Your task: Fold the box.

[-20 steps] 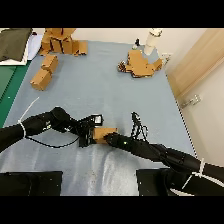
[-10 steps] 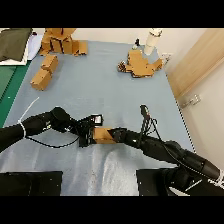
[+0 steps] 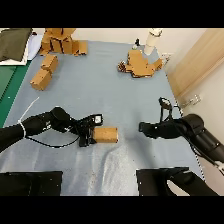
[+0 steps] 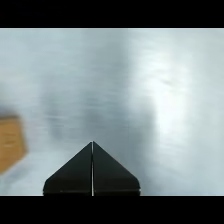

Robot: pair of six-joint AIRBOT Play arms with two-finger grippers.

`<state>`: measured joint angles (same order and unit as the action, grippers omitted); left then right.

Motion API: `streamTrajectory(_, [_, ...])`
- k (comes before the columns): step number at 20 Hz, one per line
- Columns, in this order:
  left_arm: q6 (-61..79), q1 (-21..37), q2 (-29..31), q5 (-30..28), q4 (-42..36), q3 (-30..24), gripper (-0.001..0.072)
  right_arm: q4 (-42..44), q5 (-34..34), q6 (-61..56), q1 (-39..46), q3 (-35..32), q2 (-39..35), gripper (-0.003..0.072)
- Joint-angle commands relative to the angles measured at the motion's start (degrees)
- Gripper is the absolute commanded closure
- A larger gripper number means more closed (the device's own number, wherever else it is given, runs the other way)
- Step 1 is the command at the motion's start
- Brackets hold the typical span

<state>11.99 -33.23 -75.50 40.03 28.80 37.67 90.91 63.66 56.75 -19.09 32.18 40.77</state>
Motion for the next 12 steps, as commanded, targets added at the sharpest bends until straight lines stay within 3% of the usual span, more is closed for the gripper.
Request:
streamTrajectory(1, [0.0, 0.0, 0.0, -0.7, -2.8, 0.1, 0.0256, -5.9, 10.1, -3.2, 3.4, 3.9, 3.9, 0.0683])
streamTrajectory(4, [-7.3, 1.1, 1.2, -2.6, -0.7, 1.9, 0.0255, 0.4, 2.2, -3.1, 3.4, 3.9, 6.0, 0.0683])
streamTrajectory(7, [-24.2, 5.4, 5.8, -8.3, 9.3, 3.6, 0.0255, 2.8, -0.5, -3.1, 3.4, 3.9, 7.8, 0.0683])
streamTrajectory(10, [-42.5, 14.5, 9.8, -11.3, 25.0, 3.7, 0.0255, 3.0, -0.7, -3.1, 3.4, 3.9, 9.2, 0.0683])
streamTrajectory(12, [-54.7, 22.5, 11.8, -11.5, 29.4, 3.8, 0.0254, 2.9, -1.1, -3.1, 3.4, 3.9, 9.9, 0.0683])
